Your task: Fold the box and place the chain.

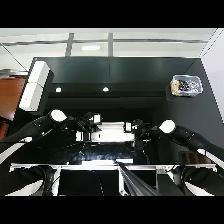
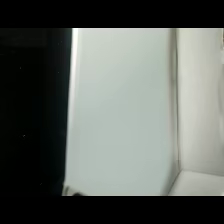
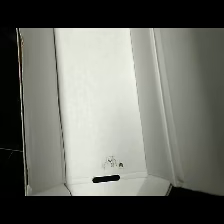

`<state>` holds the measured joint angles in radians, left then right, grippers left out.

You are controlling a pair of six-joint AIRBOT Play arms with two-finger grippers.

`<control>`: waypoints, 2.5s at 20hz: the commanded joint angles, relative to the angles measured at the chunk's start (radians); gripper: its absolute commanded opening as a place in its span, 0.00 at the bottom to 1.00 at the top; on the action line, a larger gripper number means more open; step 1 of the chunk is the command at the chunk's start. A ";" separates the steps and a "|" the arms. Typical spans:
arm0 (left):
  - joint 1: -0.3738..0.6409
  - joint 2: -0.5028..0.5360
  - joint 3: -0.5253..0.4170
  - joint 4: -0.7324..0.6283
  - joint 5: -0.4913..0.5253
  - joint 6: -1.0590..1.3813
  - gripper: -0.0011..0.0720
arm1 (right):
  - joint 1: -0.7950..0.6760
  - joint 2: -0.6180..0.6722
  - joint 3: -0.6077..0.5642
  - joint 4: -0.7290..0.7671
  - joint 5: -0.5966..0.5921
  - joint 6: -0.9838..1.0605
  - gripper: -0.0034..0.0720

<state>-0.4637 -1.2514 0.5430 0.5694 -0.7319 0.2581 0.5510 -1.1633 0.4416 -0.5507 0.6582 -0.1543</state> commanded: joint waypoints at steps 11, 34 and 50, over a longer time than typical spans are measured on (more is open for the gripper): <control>0.000 0.000 0.000 0.000 0.000 0.000 0.05 | 0.002 -0.001 0.000 -0.001 -0.019 0.016 0.76; 0.003 0.007 0.003 -0.002 -0.001 -0.005 0.60 | 0.002 -0.001 0.000 -0.001 -0.019 0.016 0.57; 0.240 0.420 0.003 0.250 -0.283 -0.618 0.86 | 0.002 -0.001 0.000 0.000 -0.033 0.028 0.56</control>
<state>-0.2779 -0.9291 0.5446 0.7277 -0.8608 -0.1318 0.5522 -1.1637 0.4416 -0.5507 0.6273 -0.1272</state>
